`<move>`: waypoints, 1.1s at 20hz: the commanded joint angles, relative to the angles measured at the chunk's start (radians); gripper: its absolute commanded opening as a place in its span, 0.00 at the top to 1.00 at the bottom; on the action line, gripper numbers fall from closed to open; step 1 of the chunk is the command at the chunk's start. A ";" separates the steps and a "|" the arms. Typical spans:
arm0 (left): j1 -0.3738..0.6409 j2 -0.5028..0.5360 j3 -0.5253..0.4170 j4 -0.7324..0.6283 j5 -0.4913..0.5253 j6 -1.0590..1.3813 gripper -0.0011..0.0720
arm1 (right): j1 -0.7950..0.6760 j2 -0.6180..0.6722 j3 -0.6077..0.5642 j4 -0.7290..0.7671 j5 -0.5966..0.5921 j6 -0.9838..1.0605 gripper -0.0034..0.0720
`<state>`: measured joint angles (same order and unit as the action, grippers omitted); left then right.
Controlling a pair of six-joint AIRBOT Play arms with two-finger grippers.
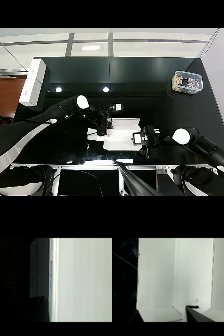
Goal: Fold the box and place the chain.
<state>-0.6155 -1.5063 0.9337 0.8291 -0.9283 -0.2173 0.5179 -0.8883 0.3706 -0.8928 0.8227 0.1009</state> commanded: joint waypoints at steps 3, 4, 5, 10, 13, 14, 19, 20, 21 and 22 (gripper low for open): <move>0.000 0.000 0.000 0.000 0.001 0.000 0.95 | 0.012 0.000 0.009 0.001 -0.041 0.084 0.10; 0.000 0.000 0.000 0.000 0.001 0.000 0.95 | 0.012 0.002 0.018 -0.001 -0.041 0.099 0.10; 0.000 0.000 0.000 0.000 0.001 0.000 0.95 | 0.012 0.003 0.034 -0.010 -0.039 0.122 0.10; 0.000 0.000 0.000 0.000 0.001 0.000 0.95 | -0.043 0.003 0.091 -0.086 -0.034 0.169 0.10; 0.000 0.000 0.000 0.000 0.001 0.000 0.95 | -0.079 0.003 0.106 -0.066 -0.032 0.167 0.10; 0.000 0.000 0.000 0.000 0.001 0.000 0.95 | -0.085 0.003 0.113 -0.045 -0.031 0.165 0.10; 0.000 0.000 0.000 0.000 0.001 0.000 0.95 | -0.088 0.003 0.117 0.071 -0.036 0.071 0.10; 0.000 0.000 0.000 0.000 0.001 0.000 0.95 | -0.089 0.002 0.117 0.072 -0.048 0.069 0.10; 0.000 0.000 0.000 0.001 0.001 0.001 0.95 | -0.101 0.002 0.117 0.072 -0.054 0.069 0.10; 0.000 0.000 0.000 0.001 0.001 0.001 0.95 | -0.120 0.001 0.117 0.073 -0.053 0.069 0.10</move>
<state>-0.6155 -1.5063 0.9333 0.8291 -0.9276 -0.2173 0.4213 -0.8860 0.4858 -0.8497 0.7807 0.1921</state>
